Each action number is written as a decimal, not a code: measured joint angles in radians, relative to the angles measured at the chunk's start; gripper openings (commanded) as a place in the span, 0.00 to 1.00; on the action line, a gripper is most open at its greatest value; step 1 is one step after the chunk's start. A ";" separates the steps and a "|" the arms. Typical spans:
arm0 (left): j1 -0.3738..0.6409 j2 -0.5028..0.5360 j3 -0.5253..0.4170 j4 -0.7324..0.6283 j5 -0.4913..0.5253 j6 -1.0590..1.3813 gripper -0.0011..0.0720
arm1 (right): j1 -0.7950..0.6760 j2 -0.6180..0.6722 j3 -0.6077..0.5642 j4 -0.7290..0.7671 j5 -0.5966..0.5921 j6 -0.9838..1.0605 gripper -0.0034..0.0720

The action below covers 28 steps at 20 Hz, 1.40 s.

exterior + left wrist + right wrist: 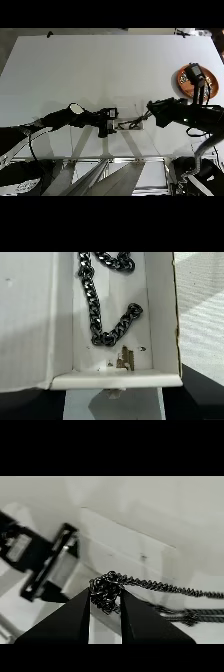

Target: Fold the box and place the chain.

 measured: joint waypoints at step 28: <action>0.000 0.000 0.000 0.000 0.000 0.000 0.49 | 0.264 -0.443 -0.019 -0.056 -0.159 0.334 0.50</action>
